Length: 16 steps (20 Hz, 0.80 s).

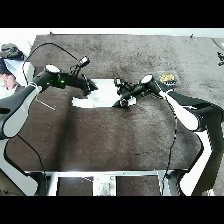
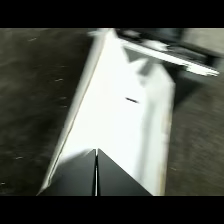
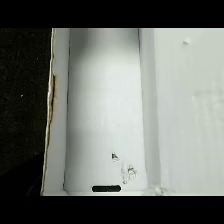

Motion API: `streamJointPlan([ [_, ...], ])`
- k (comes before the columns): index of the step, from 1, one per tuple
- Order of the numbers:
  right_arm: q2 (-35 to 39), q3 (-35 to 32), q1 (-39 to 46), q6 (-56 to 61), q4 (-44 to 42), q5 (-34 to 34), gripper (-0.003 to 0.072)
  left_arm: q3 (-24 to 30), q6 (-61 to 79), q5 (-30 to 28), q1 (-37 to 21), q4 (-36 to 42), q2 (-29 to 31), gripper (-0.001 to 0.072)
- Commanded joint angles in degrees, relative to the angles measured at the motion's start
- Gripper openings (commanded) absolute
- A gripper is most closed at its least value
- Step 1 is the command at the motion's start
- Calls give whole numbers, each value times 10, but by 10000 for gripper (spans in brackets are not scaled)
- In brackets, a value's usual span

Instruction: Fold the box and place the chain.

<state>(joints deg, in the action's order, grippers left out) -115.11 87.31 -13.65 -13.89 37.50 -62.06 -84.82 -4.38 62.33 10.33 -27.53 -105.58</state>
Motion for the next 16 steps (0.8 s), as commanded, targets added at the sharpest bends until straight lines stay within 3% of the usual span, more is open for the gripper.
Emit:
streamJointPlan([
  [1, 0, 1, 0, 0, 0, 0, 438, 0, -16, -66, 1, 6, -6, 12],
  [10, 0, 1, 0, 0, 0, 0, 438, 50, -11, -121, 1, 5, -6, 12],
  [16, 0, 1, 0, 0, 0, 0, 438, 50, -12, -117, 1, 7, -6, 12],
])
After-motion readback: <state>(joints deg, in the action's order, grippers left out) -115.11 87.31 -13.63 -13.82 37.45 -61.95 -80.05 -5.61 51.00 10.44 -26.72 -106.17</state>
